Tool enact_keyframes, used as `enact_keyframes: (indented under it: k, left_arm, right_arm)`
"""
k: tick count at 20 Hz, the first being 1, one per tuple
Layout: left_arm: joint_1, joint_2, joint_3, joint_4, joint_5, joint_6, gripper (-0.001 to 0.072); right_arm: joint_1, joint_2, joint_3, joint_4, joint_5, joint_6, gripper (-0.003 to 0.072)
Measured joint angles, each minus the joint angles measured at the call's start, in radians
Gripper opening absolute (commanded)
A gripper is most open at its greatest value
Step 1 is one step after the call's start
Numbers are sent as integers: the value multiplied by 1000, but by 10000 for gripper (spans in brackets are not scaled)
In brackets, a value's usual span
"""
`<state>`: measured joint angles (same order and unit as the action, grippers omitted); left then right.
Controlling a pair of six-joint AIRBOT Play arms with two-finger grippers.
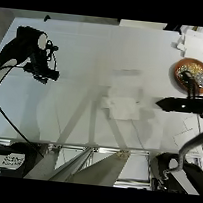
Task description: Fold the box and place the chain.
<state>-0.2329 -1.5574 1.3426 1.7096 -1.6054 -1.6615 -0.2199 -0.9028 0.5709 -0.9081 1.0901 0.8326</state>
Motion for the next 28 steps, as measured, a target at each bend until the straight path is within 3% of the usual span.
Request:
enact_keyframes:
  k: [6,9,13,17,19,20,28]
  left_arm:
    - [0,0,0,-21,82,32,10]
    - [0,0,0,-38,134,35,10]
    - [0,0,0,-65,211,45,25]
    - [0,0,0,-134,241,116,144]
    - [0,0,0,-215,250,200,475]
    - [0,0,0,-266,256,257,504]
    - [27,-6,0,-799,278,850,511]
  right_arm:
    - [297,38,-27,18,-174,95,11]
    - [369,41,-31,-48,-254,210,11]
    - [402,42,-31,-145,-274,336,12]
    - [410,42,-31,-179,-253,379,12]
    - [412,42,-31,-185,-245,391,12]
    - [412,42,-31,-188,-242,394,12]
    - [413,42,-31,-193,-236,400,12]
